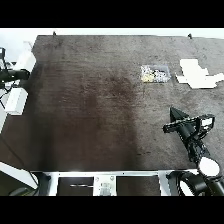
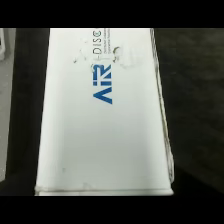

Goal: Fold the box and place the chain.

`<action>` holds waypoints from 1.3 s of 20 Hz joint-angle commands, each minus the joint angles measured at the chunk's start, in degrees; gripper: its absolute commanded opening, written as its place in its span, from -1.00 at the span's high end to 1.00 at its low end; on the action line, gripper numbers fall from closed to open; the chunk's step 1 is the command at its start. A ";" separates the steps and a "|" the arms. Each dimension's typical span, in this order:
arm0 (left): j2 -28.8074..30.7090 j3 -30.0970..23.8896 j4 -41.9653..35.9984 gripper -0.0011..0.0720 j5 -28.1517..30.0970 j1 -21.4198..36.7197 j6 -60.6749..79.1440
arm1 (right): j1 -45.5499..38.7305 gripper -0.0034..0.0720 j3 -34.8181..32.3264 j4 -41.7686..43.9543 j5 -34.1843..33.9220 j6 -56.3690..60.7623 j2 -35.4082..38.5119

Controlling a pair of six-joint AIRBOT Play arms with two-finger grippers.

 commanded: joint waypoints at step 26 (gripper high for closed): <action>5.81 5.18 6.16 0.87 -14.69 3.06 -2.25 | 0.04 0.56 0.72 0.00 -1.36 0.20 0.09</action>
